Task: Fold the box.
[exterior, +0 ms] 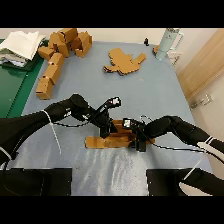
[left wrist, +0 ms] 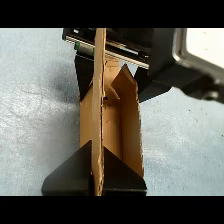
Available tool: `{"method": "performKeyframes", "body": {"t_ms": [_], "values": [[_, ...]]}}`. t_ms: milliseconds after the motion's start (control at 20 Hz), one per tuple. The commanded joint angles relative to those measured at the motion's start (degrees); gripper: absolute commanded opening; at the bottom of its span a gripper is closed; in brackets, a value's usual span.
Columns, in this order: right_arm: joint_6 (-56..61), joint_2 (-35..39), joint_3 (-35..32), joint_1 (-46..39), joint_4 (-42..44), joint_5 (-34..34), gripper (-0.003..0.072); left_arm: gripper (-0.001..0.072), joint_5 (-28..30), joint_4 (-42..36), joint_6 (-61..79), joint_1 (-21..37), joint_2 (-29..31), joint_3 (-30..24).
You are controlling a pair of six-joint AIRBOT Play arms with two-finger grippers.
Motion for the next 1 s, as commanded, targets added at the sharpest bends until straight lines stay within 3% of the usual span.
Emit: {"method": "performKeyframes", "body": {"t_ms": [0, 950], "values": [[0.0, 0.0, 0.0, 0.1, 0.0, 0.0, 0.0468, 0.0014, 0.0, 0.0, 0.0, 0.0, 0.0, 0.0], [0.0, 0.0, 0.0, 0.0, 0.0, -0.2, 0.0468, 0.0016, 1.5, 0.0, 0.0, 0.3, 0.0, 0.0]]}}
